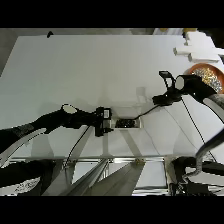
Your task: Fold the box and place the chain.
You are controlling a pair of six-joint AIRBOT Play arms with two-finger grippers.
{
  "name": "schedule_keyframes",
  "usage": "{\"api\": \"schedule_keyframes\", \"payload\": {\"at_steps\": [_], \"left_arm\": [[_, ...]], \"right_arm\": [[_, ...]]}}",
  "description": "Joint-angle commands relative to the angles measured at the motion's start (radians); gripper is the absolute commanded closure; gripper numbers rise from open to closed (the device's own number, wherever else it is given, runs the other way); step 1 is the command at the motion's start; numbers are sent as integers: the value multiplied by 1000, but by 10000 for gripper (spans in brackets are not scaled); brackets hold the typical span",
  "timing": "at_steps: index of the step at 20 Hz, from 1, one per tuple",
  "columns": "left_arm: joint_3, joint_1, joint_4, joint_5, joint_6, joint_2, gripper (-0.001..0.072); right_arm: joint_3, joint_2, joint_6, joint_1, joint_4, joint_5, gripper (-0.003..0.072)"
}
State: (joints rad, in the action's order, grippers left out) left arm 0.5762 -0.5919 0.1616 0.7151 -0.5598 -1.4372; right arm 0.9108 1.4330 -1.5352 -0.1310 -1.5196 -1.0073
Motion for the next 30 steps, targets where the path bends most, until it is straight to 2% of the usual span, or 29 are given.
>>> {"api": "schedule_keyframes", "payload": {"at_steps": [1, 9, 12, 16, 24, 28, 30], "left_arm": [[0, 0, 0, 0, 0, 0, 636], [0, 0, 0, 3, 0, 0, 636], [0, 0, 0, 3, 0, 0, 636], [0, 0, 0, 3, 0, 0, 636], [0, 0, 0, 3, 0, 0, 636], [0, 0, 0, 3, 0, 0, 636], [0, 0, 0, 3, 0, 0, 636]], "right_arm": [[-1, -30, 49, 0, -2, -87, 673], [-1, -349, 49, -79, 42, -251, 673], [-1, -468, 52, -158, 139, -293, 673], [-1, -600, 51, -275, 306, -283, 673], [-1, -641, 49, -420, 472, -95, 672], [-18, -609, 49, -462, 473, 30, 672], [-48, -575, 50, -462, 462, 47, 672]]}}
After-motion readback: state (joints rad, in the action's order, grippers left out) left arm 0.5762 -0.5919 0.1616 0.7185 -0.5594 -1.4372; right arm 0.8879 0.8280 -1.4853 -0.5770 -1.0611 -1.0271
